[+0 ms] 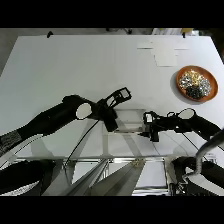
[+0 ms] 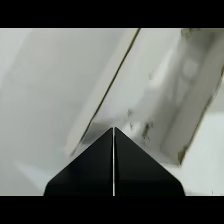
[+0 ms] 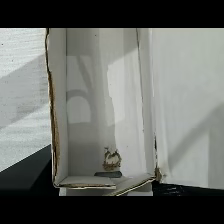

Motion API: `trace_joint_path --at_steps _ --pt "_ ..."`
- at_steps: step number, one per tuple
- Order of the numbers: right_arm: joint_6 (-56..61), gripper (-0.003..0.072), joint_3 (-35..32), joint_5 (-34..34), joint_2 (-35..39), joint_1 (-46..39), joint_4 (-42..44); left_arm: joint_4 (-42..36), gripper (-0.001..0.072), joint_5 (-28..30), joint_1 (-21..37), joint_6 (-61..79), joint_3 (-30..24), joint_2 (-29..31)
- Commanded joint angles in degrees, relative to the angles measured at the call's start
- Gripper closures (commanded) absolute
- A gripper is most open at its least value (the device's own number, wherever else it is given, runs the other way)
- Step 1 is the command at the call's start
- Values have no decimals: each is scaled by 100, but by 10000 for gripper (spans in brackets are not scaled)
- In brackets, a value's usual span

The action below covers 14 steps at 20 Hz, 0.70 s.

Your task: Fold the box and place the chain.

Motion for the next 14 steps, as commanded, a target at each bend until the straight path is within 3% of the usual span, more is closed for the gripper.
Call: trace_joint_path --at_steps 1,8,11,13,14 --pt "20 278 2 -2 -2 0 15 173 709 -621 26 313 -282 90" --pt "17 278 2 -2 -2 0 17 133 689 -636 275 1591 -699 90" --pt "17 278 4 -2 -2 0 15 -24 485 -542 452 2577 -704 90" --pt "17 278 2 -2 -2 0 17 -256 474 -369 450 3438 -708 87" --pt "20 278 2 -2 -2 0 17 -400 421 -221 450 3858 -730 87"
